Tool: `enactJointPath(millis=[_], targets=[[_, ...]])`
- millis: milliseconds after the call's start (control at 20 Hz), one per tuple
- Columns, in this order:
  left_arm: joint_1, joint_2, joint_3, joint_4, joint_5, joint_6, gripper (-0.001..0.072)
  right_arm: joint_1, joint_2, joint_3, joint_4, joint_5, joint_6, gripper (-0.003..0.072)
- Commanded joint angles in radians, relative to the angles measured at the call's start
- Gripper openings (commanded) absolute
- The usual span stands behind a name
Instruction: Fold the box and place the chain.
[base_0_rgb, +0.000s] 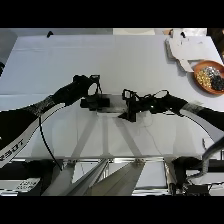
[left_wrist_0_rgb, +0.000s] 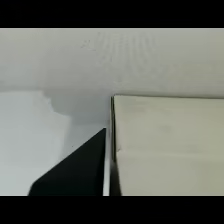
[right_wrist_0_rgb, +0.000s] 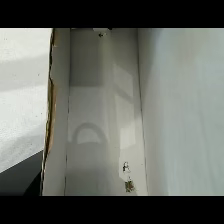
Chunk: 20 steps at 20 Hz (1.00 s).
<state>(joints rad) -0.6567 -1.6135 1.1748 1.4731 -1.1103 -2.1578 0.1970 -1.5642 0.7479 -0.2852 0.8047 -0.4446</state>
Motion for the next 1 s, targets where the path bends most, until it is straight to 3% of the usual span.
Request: enactJointPath(millis=[0,100,150,200,250,500,700,950], targets=[[0.001,0.017,0.000,-0.001,-0.032,0.025,0.0164,0.000,0.000,0.000,0.001,-0.001,-0.001,0.0520],[0.001,0.046,0.000,-0.006,-0.031,0.043,0.0182,0.000,0.000,0.000,0.001,-0.001,-0.001,0.0520],[0.001,0.061,0.000,-0.006,-0.032,0.048,0.0265,0.000,0.000,0.000,0.001,-0.001,-0.001,0.0520],[0.001,0.079,0.000,-0.006,-0.035,0.048,0.0397,0.000,0.000,0.000,0.001,-0.001,-0.001,0.0520],[0.001,0.097,0.000,-0.006,-0.045,0.049,0.0422,0.000,0.000,0.000,0.001,-0.001,-0.001,0.0520],[0.020,0.204,0.000,-0.008,-0.140,0.182,0.0422,0.000,0.000,0.000,0.001,-0.001,-0.001,0.0520],[0.075,0.323,0.000,-0.074,-0.131,0.331,0.0422,0.000,0.000,0.000,0.001,-0.001,-0.001,0.0520],[0.190,0.422,-0.014,-0.227,-0.127,0.851,0.0423,0.000,0.000,0.000,0.001,-0.001,-0.001,0.0520]])
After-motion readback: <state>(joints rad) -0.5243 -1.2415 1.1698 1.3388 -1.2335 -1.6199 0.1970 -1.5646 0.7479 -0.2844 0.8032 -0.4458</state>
